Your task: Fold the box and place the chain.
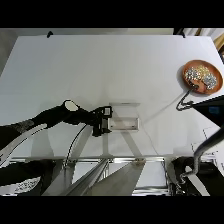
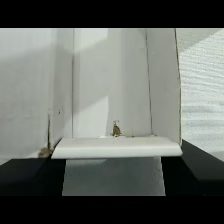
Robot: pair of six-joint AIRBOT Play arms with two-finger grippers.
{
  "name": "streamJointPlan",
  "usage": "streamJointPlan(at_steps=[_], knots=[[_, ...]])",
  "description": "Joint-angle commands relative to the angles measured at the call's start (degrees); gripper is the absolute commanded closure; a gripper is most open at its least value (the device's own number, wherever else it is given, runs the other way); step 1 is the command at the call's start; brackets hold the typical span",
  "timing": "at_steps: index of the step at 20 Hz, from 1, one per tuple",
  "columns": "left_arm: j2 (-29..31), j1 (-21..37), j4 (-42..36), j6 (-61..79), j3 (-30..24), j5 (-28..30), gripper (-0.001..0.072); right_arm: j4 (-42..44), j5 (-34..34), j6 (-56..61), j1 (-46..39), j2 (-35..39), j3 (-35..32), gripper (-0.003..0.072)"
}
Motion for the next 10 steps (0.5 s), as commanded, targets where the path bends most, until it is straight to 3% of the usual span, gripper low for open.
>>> streamJointPlan(at_steps=[1, 6, 10], knots=[[0.02, 0.04, 0.00, 0.00, 0.00, 0.02, 0.0455, 2.05, -7.13, 0.15, 7.23, 0.09, -5.57, 0.0669], [0.02, 0.04, 0.00, 0.00, 0.00, 0.00, 0.0455, -8.41, -15.26, 2.19, 17.68, 0.09, -19.06, 0.0669], [0.02, 0.04, 0.02, 0.00, 0.00, 0.02, 0.0455, -8.79, -24.70, 2.80, 23.61, -0.94, -26.97, 0.0669]])
